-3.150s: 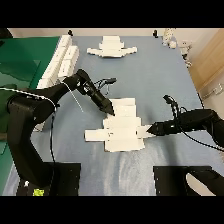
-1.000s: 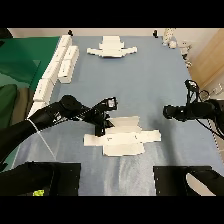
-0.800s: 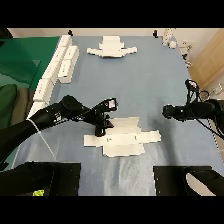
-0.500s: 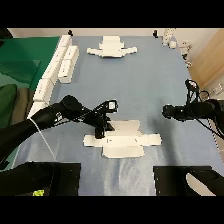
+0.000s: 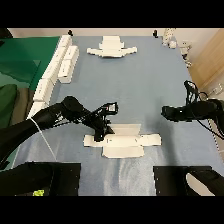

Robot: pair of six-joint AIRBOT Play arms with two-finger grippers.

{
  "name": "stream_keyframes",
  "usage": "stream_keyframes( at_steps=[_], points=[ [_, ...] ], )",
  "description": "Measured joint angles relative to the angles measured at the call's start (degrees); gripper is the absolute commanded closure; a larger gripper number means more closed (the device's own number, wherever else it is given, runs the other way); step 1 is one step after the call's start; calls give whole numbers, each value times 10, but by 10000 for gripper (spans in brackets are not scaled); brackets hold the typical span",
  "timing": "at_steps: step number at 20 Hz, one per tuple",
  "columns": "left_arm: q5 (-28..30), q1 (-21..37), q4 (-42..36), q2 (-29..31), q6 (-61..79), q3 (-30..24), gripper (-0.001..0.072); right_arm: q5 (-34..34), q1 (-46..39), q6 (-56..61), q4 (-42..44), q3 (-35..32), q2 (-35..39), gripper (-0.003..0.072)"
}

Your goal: Fold the box.

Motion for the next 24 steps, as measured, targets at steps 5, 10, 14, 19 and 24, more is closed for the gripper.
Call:
stream_keyframes(
  at_steps=[5, 10, 14, 19, 24],
  points=[
    [-1, 0, 2, 0, 0, 0, 696, -96, 32, -47, 62, -2, 56, 686],
    [-1, 0, 2, 0, 0, 0, 695, -164, 204, -9, 82, -35, 162, 686],
    [-2, 0, 2, -1, 0, 0, 696, -152, 410, 10, 62, -78, 208, 240],
    [-2, 0, 2, -1, 0, 0, 696, -90, 598, -17, -98, -99, 154, 64],
    [-1, 0, 2, -1, 0, 0, 695, -13, 649, -33, -206, -103, 60, 80]
  ],
)
